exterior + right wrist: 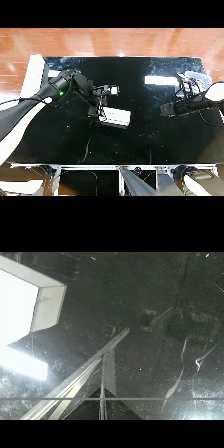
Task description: Fold the box and place the chain.
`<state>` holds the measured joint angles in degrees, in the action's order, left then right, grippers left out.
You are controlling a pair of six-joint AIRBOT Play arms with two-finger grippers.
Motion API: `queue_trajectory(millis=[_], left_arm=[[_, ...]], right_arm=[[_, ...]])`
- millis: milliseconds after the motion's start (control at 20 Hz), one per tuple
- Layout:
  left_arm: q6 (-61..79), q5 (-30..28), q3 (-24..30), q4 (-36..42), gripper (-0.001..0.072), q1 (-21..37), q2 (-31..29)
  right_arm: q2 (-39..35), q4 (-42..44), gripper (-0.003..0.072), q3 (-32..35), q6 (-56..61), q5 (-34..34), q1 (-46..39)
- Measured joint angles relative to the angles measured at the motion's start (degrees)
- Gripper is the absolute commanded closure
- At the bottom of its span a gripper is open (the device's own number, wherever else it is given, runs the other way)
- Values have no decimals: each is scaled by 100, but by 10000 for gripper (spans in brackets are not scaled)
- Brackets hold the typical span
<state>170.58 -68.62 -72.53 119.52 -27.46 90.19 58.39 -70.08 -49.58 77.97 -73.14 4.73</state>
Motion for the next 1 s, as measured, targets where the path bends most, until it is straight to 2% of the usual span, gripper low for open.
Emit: queue_trajectory(millis=[600,1000], left_arm=[[2,-122,7,212,82,-4,0],[2,-20,203,245,82,-4,0]], right_arm=[[0,-4,641,0,-2,11,0],[0,55,641,-2,0,-11,0]])
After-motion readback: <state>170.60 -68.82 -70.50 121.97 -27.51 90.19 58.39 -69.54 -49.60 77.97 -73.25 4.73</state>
